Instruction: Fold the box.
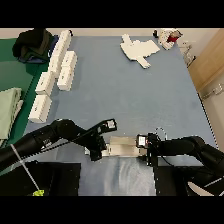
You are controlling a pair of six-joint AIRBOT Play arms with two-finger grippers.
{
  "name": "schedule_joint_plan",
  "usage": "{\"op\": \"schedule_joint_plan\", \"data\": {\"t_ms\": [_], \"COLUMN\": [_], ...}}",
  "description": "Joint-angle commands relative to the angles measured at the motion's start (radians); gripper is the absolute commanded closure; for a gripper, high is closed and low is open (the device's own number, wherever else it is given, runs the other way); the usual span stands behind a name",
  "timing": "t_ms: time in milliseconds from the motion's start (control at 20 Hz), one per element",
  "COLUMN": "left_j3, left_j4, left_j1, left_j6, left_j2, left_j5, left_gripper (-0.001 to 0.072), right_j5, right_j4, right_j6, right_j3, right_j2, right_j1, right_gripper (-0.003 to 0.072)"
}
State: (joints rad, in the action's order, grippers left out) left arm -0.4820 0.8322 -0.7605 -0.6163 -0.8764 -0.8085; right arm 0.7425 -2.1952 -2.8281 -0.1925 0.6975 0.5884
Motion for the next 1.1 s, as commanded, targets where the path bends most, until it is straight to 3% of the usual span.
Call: {"op": "schedule_joint_plan", "data": {"t_ms": [0,250,400,550,850,1050], "left_j3": [-0.019,-0.018,0.008,0.07,0.214,0.251], "left_j4": [0.072,0.232,0.289,0.277,-0.02,-0.123], "left_j1": [0.085,0.304,0.472,0.58,0.582,0.498], "left_j6": [-0.267,-0.711,-0.88,-0.893,-0.704,-0.63], "left_j2": [0.13,0.282,0.269,0.225,0.133,0.078], "left_j5": [-0.097,-0.143,-0.272,-0.325,-0.226,-0.19], "left_gripper": [0.0696,0.0695,0.0695,0.0695,0.0696,0.0697], "right_j5": [0.0,0.0,0.0,0.0,0.0,0.0], "right_j4": [0.0,0.0,0.0,0.0,0.0,0.0], "right_j6": [0.001,0.001,0.001,0.001,0.001,0.001], "right_j3": [0.0,0.0,0.0,0.0,0.0,0.0], "right_j2": [-0.001,-0.001,0.0,-0.001,-0.001,-0.001], "right_j1": [0.0,0.0,0.0,0.0,0.0,0.0], "right_gripper": [0.0176,0.0176,0.0176,0.0175,0.0176,0.0176]}}
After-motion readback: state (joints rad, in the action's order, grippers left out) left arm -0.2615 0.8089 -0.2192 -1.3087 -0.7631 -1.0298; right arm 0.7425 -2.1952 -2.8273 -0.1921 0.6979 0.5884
